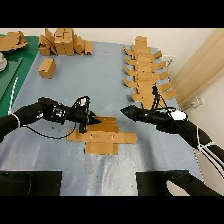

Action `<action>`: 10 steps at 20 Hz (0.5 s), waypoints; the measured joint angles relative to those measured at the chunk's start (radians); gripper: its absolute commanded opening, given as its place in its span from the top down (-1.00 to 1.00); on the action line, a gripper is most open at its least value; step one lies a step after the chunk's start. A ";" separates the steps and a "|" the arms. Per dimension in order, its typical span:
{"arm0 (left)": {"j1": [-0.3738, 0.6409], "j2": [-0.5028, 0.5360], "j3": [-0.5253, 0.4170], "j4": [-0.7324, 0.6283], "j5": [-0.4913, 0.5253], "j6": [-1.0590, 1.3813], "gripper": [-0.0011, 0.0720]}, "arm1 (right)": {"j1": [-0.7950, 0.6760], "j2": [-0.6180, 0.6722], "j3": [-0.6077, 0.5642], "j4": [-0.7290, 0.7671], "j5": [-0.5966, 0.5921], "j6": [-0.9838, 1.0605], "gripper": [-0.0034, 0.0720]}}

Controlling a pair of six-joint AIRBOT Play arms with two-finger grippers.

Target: Fold the box.

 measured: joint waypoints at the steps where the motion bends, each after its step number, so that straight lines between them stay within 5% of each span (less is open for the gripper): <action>1: 0.000 0.000 0.010 -0.008 0.008 0.003 0.94 | 0.000 0.000 0.000 0.000 0.000 0.000 0.30; 10: 0.000 -0.001 0.037 -0.056 0.059 0.056 0.94 | 0.000 0.000 0.000 0.000 0.000 0.000 0.30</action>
